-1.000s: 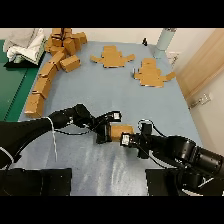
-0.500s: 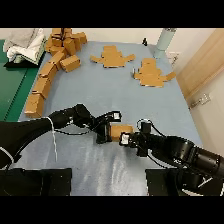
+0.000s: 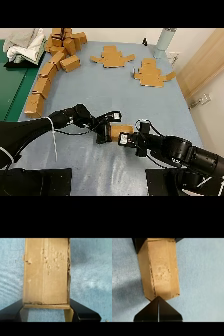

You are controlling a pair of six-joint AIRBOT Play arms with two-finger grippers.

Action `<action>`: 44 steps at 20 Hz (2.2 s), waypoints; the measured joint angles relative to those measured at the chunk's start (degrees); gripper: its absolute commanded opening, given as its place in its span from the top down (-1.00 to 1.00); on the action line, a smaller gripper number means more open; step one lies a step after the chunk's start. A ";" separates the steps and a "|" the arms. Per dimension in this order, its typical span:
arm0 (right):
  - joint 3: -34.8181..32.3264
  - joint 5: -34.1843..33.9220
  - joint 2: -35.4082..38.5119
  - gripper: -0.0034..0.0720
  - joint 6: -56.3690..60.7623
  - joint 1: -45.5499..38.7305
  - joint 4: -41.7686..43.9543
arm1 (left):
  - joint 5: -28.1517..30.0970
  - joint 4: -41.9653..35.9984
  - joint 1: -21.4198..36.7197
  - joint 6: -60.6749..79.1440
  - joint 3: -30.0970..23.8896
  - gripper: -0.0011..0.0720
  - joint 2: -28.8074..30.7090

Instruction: Fold the box.

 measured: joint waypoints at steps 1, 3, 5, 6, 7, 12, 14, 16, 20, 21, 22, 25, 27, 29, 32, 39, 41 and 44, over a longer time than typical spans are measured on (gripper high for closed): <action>0.00 -0.02 -0.02 0.90 0.00 0.00 0.00 | 0.00 0.00 0.00 0.02 0.00 -0.25 0.00; 0.00 -0.09 -0.02 0.90 0.02 0.00 0.00 | 0.00 0.00 0.00 0.02 0.00 -0.25 0.00; 0.15 -0.48 0.02 0.90 0.33 0.00 0.02 | 0.00 0.00 0.00 0.02 0.00 -0.25 0.00; 0.44 -0.79 0.15 0.90 0.52 0.00 0.00 | 0.00 0.00 0.00 0.02 0.00 -0.25 0.00; 0.90 -1.16 0.39 0.90 1.03 0.00 0.00 | 0.00 0.00 0.00 0.00 0.00 -0.25 0.00; 4.90 -6.08 3.04 0.90 10.75 0.00 -1.73 | 0.00 0.00 0.00 0.00 0.00 -0.25 0.00; 6.23 -8.74 4.28 0.89 18.21 0.00 -4.39 | 0.00 0.00 0.00 0.00 0.00 -0.25 0.00; 6.91 -11.15 4.76 0.90 25.35 -0.07 -8.13 | 0.00 0.00 0.00 0.00 0.00 -0.25 0.00; 7.48 -15.28 4.13 0.89 41.18 -2.73 -13.84 | 0.00 0.00 0.00 0.00 0.00 -0.25 0.00; 7.52 -15.72 3.87 0.90 44.33 -3.87 -14.16 | 0.00 0.00 0.00 0.00 0.00 -0.25 0.00; 7.56 -16.26 3.61 0.90 47.01 -5.09 -14.12 | 0.00 0.00 0.00 0.00 0.00 -0.25 0.00; 7.61 -16.90 2.95 0.89 51.63 -8.24 -12.81 | 0.04 -0.44 0.00 0.00 0.09 -0.25 -0.02; 7.61 -17.09 2.25 0.89 53.77 -9.86 -12.13 | 0.09 -0.66 0.00 -0.02 0.13 -0.25 -0.02; 7.61 -17.18 1.05 0.90 55.91 -11.32 -11.58 | 0.13 -0.79 0.00 -0.02 0.13 -0.25 -0.02; 7.61 -16.74 -1.79 0.90 57.86 -13.18 -10.75 | 0.22 -0.90 0.00 -0.02 0.13 -0.25 -0.02; 7.61 -13.27 -7.61 0.89 59.76 -14.27 -7.78 | 0.35 -1.03 0.00 -0.02 0.13 -0.25 -0.02; 7.61 -12.44 -8.20 0.90 60.57 -14.40 -7.17 | 0.46 -0.98 -0.02 -0.02 0.24 -0.25 -0.02; 7.61 -11.87 -8.59 0.89 61.61 -14.40 -6.62 | 0.72 -0.87 0.26 -0.52 0.70 -0.25 0.28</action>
